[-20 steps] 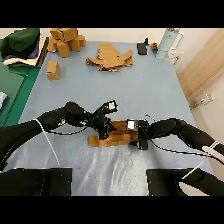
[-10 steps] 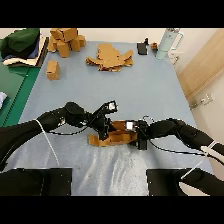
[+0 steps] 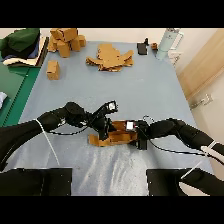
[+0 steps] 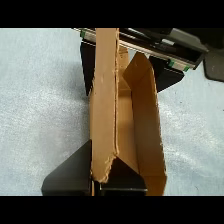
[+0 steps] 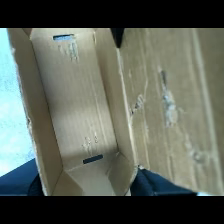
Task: Fold the box.
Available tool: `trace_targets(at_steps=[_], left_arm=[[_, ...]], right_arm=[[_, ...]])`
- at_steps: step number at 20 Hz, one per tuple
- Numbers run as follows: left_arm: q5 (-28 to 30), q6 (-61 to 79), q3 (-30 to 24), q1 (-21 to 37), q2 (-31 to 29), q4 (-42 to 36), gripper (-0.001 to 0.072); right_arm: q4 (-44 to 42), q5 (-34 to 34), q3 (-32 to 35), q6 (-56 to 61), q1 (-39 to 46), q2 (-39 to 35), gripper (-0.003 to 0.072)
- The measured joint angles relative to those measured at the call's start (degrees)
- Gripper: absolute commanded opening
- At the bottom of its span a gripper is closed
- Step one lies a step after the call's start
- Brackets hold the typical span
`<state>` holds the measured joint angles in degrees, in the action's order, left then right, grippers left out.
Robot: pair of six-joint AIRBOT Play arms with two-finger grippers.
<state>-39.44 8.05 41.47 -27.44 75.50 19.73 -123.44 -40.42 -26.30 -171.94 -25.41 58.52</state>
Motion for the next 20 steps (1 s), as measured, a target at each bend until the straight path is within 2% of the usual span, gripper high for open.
trace_targets(at_steps=[1,3,20], left_arm=[[0.0,0.0,0.0,0.0,0.0,0.0,0.0014],[0.1,0.0,0.0,0.0,0.0,0.0,0.0014],[-0.4,0.0,0.0,0.0,0.0,0.0,0.0014]], right_arm=[[0.0,0.0,0.0,0.0,0.0,0.0,0.0601],[0.0,0.0,-0.1,0.0,0.0,0.0,0.0712],[1.7,-6.1,-2.9,5.9,0.0,-1.7,0.071]])
